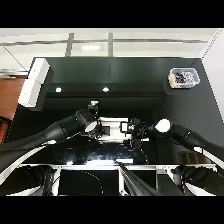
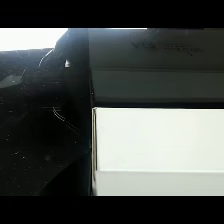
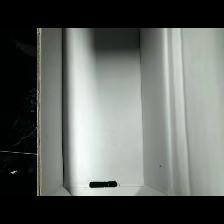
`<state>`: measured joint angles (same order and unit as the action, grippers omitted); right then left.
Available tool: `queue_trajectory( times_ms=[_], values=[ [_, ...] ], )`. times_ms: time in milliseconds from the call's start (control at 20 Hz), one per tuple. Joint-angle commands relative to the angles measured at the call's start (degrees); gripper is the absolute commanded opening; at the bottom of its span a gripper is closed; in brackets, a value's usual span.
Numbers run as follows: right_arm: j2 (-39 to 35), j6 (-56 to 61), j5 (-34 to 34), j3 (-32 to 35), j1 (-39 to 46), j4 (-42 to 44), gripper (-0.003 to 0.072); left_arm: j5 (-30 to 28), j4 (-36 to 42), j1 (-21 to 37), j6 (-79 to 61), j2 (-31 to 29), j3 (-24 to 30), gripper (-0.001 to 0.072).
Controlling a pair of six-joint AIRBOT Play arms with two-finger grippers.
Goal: Fold the box and place the chain.
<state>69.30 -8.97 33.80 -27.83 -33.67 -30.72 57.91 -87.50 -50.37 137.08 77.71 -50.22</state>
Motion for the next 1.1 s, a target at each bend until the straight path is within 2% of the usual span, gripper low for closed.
queue_trajectory(
  times_ms=[0, 50, 400, 450, 500, 550, 600, 800, 850, 900, 950, 1000, 1050],
  values=[
    [0.02, -0.02, -0.02, 0.02, -0.04, 0.02, 0.0460, -0.09, 0.15, -0.02, -0.07, 0.04, -0.02, 0.0087],
    [0.02, -0.02, -0.02, 0.02, -0.04, 0.02, 0.0460, 0.13, 0.15, -0.02, -0.07, 0.04, -0.02, 0.0040],
    [0.02, -0.02, -0.02, 0.02, -0.04, 0.04, 0.0460, 0.90, -0.13, -0.02, -0.07, 0.04, -0.81, 0.0041],
    [0.02, -0.02, -0.02, 0.02, -0.04, 0.02, 0.0460, 0.85, -0.33, 0.00, -0.07, 0.04, -1.20, 0.0113],
    [0.02, -0.02, -0.02, 0.02, -0.04, 0.02, 0.0460, 0.83, -0.55, 0.00, -0.07, 0.04, -1.62, 0.0266],
    [0.02, -0.02, -0.02, 0.02, -0.04, 0.02, 0.0460, 0.85, -0.76, 0.02, -0.07, 0.04, -1.88, 0.0366],
    [0.02, -0.02, -0.02, 0.02, -0.04, 0.02, 0.0460, 0.87, -0.76, 0.07, -0.07, 0.04, -1.92, 0.0431],
    [0.02, -0.02, -0.02, 0.02, -0.04, 0.02, 0.0460, 1.25, -0.44, 0.04, -0.07, 0.94, -1.92, 0.0426],
    [0.02, -0.02, -0.02, 0.02, -0.04, 0.02, 0.0460, 1.27, 0.13, 0.04, -0.07, 1.55, -1.92, 0.0404],
    [0.02, -0.02, 0.00, 0.02, -0.04, 0.02, 0.0460, 1.22, 1.25, 0.02, -0.09, 2.10, -1.92, 0.0293],
    [0.02, -0.02, 0.00, 0.02, -0.04, 0.02, 0.0460, 1.16, 1.49, 0.02, -0.24, 2.40, -1.92, 0.0131],
    [0.02, -0.02, 0.00, 0.02, -0.04, 0.02, 0.0460, 1.14, 1.18, -0.02, -0.37, 2.40, -1.92, 0.0029],
    [0.02, -0.02, 0.00, 0.02, -0.04, 0.02, 0.0460, 1.14, 0.98, 0.00, -0.35, 2.38, -2.05, 0.0029]
  ],
)
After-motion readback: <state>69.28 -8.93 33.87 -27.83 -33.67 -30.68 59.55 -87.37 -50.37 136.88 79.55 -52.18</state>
